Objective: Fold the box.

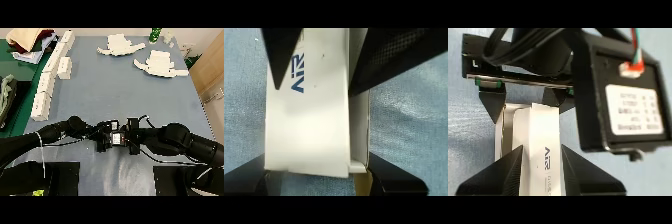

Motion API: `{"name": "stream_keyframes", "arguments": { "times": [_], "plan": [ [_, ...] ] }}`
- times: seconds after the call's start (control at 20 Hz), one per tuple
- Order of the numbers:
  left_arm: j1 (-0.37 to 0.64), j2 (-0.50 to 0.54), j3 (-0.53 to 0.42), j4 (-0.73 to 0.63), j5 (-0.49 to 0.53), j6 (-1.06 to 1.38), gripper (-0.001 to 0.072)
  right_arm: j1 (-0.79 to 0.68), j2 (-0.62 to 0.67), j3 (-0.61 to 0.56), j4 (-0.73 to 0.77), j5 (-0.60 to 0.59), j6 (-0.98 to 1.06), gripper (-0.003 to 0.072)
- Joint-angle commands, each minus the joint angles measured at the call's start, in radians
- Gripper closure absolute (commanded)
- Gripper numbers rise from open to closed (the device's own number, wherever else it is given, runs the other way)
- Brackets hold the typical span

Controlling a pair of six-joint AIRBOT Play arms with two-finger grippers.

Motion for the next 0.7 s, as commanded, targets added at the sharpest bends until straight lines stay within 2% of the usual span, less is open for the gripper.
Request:
{"name": "stream_keyframes", "arguments": {
  "times": [0.0,0.5,0.55,0.6,0.65],
  "plan": [
    [0.000,0.000,0.001,0.001,-0.003,0.001,0.0238,0.001,-0.014,-0.001,0.045,-0.006,-0.008,0.0344],
    [0.000,0.000,0.001,0.001,-0.003,0.001,0.0238,0.001,0.016,-0.001,0.173,-0.101,-0.019,0.0341],
    [0.000,0.000,0.001,0.001,-0.003,0.001,0.0238,0.001,0.026,-0.001,0.176,-0.100,-0.019,0.0315],
    [0.000,0.000,0.001,0.001,-0.003,0.001,0.0238,0.001,0.039,-0.001,0.181,-0.101,-0.019,0.0224],
    [0.000,0.000,0.001,0.001,-0.003,0.001,0.0238,0.001,0.057,-0.001,0.185,-0.101,-0.019,0.0200]
  ]
}}
